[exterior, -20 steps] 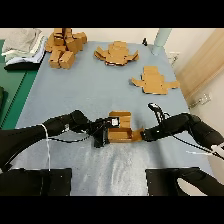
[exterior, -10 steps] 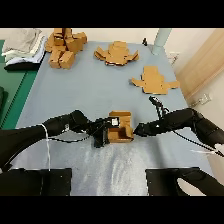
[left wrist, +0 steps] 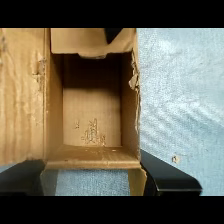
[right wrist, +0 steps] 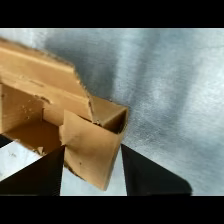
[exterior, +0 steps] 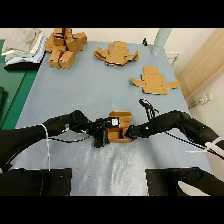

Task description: Fold the box.

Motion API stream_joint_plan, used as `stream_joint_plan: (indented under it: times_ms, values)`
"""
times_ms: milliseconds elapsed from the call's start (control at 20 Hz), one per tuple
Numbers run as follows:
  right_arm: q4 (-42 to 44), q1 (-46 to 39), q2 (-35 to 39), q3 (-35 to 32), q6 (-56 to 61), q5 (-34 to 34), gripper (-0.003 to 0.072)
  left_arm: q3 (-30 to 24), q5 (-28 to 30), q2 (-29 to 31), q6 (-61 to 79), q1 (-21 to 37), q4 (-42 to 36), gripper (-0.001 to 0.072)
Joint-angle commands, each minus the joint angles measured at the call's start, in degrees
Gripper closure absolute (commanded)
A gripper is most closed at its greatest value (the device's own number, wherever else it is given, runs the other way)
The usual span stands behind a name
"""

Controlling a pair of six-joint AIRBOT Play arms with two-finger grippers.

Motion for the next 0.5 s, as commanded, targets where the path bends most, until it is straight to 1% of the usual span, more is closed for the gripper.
stream_joint_plan:
  times_ms: [0,100,200,450]
  values:
    - [-10.5,5.1,-3.4,2.4,12.6,1.8,0.0193,0.1,0.0,0.0,0.0,0.0,0.0,0.0258]
    - [-13.9,8.2,-4.7,4.5,18.3,1.8,0.0194,0.1,0.0,0.0,0.0,0.0,0.0,0.0257]
    - [-18.9,11.3,-6.0,6.4,26.5,1.2,0.0195,0.1,0.0,0.0,0.0,0.0,0.0,0.0258]
    - [-30.7,18.0,-8.3,10.6,44.3,-3.5,0.0196,0.1,0.0,0.0,0.0,0.0,0.0,0.0257]
